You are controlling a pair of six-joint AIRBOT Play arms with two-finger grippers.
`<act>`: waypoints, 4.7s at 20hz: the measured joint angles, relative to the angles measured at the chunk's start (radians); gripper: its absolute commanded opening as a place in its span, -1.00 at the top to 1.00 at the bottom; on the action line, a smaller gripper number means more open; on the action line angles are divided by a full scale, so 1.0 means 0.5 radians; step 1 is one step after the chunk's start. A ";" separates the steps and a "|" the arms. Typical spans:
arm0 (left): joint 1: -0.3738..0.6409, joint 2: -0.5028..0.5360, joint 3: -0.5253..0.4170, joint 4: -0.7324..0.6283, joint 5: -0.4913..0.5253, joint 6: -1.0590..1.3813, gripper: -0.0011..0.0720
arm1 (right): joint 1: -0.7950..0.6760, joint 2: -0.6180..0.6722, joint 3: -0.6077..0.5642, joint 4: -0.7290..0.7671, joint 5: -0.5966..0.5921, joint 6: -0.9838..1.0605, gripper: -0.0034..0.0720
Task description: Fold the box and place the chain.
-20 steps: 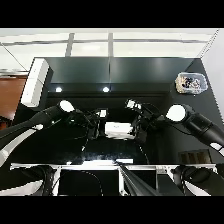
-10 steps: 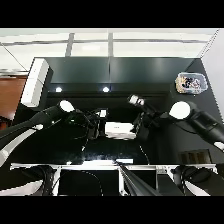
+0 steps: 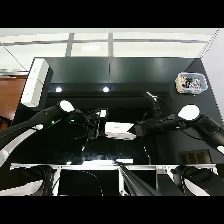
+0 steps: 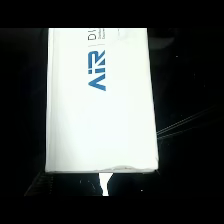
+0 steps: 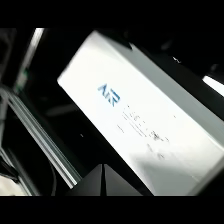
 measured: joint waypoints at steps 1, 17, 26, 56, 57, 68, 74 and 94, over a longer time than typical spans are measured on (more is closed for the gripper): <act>0.000 0.000 0.000 0.000 0.000 0.001 -0.41 | 0.015 -0.027 -0.015 0.054 -0.040 0.015 0.88; 0.000 0.000 0.000 0.001 0.002 0.001 -0.42 | 0.089 -0.323 -0.052 0.126 -0.265 0.056 0.88; 0.002 0.018 0.000 0.005 -0.017 -0.013 -0.99 | -0.127 -0.225 0.099 -0.091 -0.072 -0.010 0.88; -0.526 -0.031 0.400 0.143 0.249 -1.142 -0.99 | -1.320 0.358 0.326 -0.729 0.575 0.026 0.88; -0.532 -0.032 0.401 0.144 0.250 -1.143 -0.99 | -1.320 0.358 0.325 -0.729 0.572 0.018 0.88; -0.725 -0.099 0.402 0.531 0.403 -1.144 -0.30 | -1.320 0.358 0.325 -0.729 0.562 -0.040 0.88; -0.694 0.008 0.492 1.131 0.073 -1.739 0.18 | -1.320 0.358 0.325 -0.687 0.564 -0.042 0.88; 2.035 0.842 0.054 1.820 -0.545 -2.947 0.16 | -1.170 0.358 0.325 -0.624 0.442 -0.121 0.88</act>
